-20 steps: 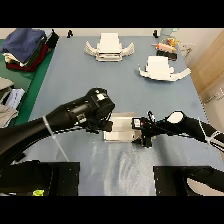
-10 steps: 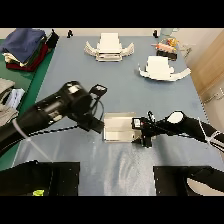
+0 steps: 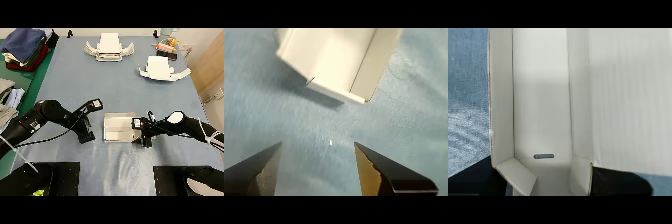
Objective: Fold the box.
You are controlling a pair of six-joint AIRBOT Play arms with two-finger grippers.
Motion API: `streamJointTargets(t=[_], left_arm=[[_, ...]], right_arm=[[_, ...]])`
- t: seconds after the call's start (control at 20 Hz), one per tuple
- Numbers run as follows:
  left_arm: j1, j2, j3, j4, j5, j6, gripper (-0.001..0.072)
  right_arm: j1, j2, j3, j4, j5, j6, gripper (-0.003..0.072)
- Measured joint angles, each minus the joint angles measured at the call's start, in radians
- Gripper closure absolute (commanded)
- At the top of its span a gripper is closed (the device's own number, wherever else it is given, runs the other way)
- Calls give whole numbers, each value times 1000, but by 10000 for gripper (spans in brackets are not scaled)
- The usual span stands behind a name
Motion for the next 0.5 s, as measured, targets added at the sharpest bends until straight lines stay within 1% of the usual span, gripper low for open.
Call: streamJointTargets(t=[0.1, 0.25, 0.35, 0.5], left_arm=[[16, -39, -38, -97, 58, 227, 21], [15, -110, -64, -212, 111, 489, 21], [13, -157, -71, -257, 140, 595, 20], [3, -209, -76, -306, 174, 678, 20]], right_arm=[[0, 0, 0, 0, 0, 0, 80], [0, 0, 0, 0, 0, 0, 80], [0, 0, 0, 0, 0, 0, 80], [0, 0, 0, 0, 0, 0, 80]])
